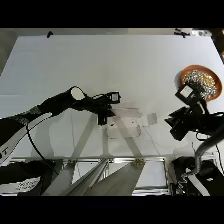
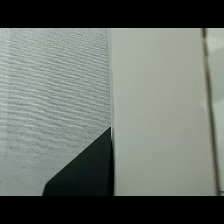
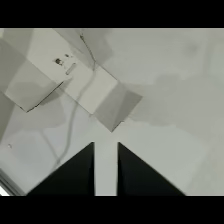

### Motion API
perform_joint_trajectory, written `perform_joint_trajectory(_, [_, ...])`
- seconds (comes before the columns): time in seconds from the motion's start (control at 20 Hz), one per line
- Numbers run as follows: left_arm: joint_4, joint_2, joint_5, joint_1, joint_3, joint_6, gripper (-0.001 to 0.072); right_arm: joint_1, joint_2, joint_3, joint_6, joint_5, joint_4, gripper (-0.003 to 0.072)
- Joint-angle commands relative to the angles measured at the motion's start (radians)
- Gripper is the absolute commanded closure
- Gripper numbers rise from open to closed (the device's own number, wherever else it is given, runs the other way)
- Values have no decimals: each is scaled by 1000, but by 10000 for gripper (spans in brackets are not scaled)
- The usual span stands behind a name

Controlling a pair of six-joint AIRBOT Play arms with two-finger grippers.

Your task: Fold the box and place the chain.

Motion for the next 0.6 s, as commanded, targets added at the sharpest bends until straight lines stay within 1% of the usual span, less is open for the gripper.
perform_joint_trajectory(0.0, [0, 0, 0, -1, 0, 0, 698, 2, 0, -68, -179, -48, 93, 672])
perform_joint_trajectory(0.1, [0, 0, 0, -1, 0, 0, 698, 22, -7, -68, -293, -59, 114, 672])
perform_joint_trajectory(0.2, [0, 0, 0, -1, 0, 0, 698, 72, -41, -68, -408, -88, 158, 672])
perform_joint_trajectory(0.3, [0, 0, 0, -1, 0, 0, 698, 137, -100, -68, -531, -135, 120, 668])
perform_joint_trajectory(0.35, [0, 0, 0, -1, 0, 0, 698, 163, -141, -68, -546, -153, 92, 549])
perform_joint_trajectory(0.4, [0, 0, 0, -1, 0, 0, 698, 183, -188, -68, -546, -152, 78, 254])
perform_joint_trajectory(0.45, [0, 0, 0, -1, 0, 0, 698, 202, -230, -68, -548, -153, 75, 38])
perform_joint_trajectory(0.5, [0, 0, 0, -1, 0, 0, 698, 217, -268, -68, -551, -153, 70, 5])
perform_joint_trajectory(0.55, [0, 0, 0, -1, 0, 0, 698, 224, -294, -68, -559, -156, 56, -4])
